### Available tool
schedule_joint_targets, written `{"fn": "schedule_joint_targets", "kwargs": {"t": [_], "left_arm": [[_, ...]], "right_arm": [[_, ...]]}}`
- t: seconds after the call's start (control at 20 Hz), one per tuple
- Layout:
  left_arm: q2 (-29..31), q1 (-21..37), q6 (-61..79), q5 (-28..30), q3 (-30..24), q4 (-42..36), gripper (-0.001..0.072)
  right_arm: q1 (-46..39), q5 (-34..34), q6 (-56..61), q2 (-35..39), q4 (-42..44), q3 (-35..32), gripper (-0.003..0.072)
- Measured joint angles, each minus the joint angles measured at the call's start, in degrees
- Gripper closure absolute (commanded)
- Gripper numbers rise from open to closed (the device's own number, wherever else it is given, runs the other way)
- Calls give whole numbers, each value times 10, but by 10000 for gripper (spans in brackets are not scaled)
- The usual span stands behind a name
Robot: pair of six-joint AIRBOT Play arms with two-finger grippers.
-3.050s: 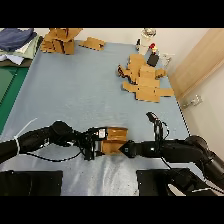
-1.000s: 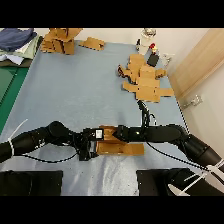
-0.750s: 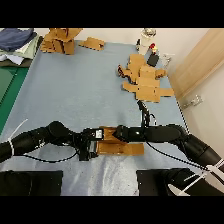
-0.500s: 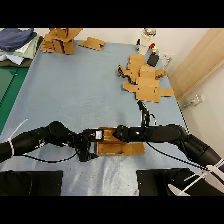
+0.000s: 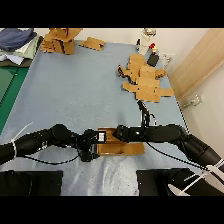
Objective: Fold the box.
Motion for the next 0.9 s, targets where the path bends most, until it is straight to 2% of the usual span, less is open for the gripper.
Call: {"fn": "schedule_joint_targets", "kwargs": {"t": [0.05, 0.1, 0.55, 0.9], "left_arm": [[-2, 0, 0, 2, 0, 0, 209], [-3, -1, 0, 3, 0, 0, 242], [-11, -3, 0, 9, 0, -1, 242], [-13, -3, 0, 10, 0, 0, 242]], "right_arm": [[0, 0, 0, 0, 0, 0, 683], [0, 0, 0, 0, 0, 0, 683], [0, 13, 0, -9, 3, 0, 683], [5, 16, -24, -114, -19, 1, 683]]}}
